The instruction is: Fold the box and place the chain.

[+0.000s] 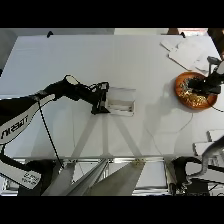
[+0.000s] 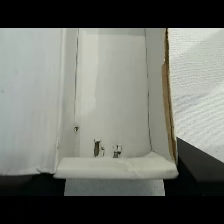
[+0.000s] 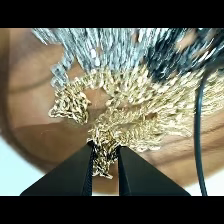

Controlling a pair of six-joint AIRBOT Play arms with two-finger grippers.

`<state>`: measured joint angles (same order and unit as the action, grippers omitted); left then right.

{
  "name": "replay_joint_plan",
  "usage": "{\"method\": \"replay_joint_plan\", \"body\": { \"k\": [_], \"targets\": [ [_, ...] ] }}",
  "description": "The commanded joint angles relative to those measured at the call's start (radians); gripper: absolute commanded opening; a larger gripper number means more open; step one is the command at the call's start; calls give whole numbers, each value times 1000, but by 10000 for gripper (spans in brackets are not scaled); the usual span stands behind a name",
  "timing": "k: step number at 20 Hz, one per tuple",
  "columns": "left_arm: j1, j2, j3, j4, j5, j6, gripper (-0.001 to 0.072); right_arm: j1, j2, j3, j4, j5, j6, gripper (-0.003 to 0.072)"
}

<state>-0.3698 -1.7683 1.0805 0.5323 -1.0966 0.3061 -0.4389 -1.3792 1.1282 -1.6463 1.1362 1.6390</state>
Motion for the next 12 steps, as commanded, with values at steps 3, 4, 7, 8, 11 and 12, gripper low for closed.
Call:
{"method": "replay_joint_plan", "body": {
  "k": [3, 4, 7, 8, 11, 12],
  "targets": [
    [0, 0, 1, 0, 1, 0, 209, 19, 188, 1, 12, 107, -132, 6],
    [0, 0, 1, 0, 1, 0, 209, 33, 219, 1, 12, 122, -155, 6],
    [0, 0, 1, 0, 0, 0, 209, 100, 299, 1, 43, 141, -156, 6],
    [0, 0, 1, 0, 1, 0, 209, 133, 321, 1, 57, 153, -156, 6],
    [0, 0, 1, 0, 0, 0, 209, 250, 351, 1, 58, 214, -160, 6],
    [0, 0, 1, 0, 0, 0, 209, 295, 354, 1, 59, 226, -160, 6]
  ]
}}
